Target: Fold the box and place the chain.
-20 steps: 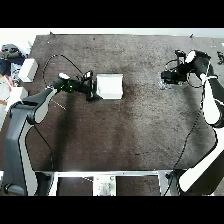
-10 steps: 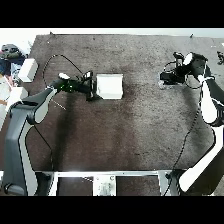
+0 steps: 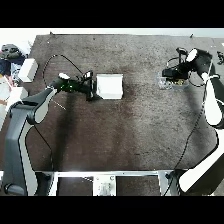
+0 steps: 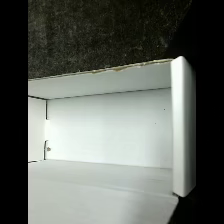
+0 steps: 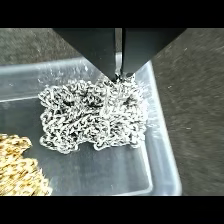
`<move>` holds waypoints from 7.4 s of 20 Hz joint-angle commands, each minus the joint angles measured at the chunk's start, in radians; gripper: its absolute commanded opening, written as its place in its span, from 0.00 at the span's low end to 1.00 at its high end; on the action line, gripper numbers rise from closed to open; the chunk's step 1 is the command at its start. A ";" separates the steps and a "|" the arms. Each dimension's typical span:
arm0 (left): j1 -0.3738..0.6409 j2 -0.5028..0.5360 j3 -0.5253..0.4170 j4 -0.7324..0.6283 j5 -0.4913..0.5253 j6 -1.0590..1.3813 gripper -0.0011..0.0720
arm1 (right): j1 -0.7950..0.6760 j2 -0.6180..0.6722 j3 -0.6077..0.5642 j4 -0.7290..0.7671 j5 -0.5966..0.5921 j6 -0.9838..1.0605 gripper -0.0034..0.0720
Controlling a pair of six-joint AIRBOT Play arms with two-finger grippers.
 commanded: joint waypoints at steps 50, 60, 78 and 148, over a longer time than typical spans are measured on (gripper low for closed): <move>0.000 0.000 0.000 -0.001 0.000 0.000 0.57 | 0.138 0.269 -0.485 0.269 -0.077 -0.305 0.36; 0.000 0.000 0.000 -0.001 0.000 0.000 0.57 | 0.158 0.248 -0.485 0.311 -0.195 -0.318 0.36; 0.000 0.000 0.000 -0.001 0.000 0.000 0.57 | 0.252 0.129 -0.483 0.108 -0.286 -0.235 0.33; 0.000 0.000 0.000 -0.005 0.000 0.000 0.57 | 0.662 0.277 -0.102 0.283 -0.304 -0.242 0.06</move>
